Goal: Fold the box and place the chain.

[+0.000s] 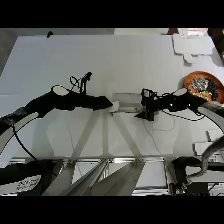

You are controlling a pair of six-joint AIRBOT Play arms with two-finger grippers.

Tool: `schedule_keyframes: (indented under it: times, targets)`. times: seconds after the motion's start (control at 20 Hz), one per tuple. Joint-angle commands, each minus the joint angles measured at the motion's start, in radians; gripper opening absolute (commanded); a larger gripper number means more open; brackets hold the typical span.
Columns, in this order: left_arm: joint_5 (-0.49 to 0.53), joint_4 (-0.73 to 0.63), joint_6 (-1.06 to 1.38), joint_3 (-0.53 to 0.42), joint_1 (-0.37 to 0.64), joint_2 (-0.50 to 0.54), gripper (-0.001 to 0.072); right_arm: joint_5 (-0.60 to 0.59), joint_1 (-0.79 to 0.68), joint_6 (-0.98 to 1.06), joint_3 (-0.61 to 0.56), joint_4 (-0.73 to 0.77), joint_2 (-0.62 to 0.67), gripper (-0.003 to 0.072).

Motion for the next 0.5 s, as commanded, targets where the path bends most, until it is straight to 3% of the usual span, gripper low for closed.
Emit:
schedule_keyframes:
  times: [0.0,0.45]
  targets:
    - [0.013,-0.005,0.032,0.001,-0.021,0.000,0.0385,0.000,0.000,0.000,0.000,0.000,0.000,0.0500]
    - [0.117,-0.015,0.032,0.002,-0.071,0.000,0.0395,0.000,0.000,0.000,0.000,0.000,0.000,0.0500]
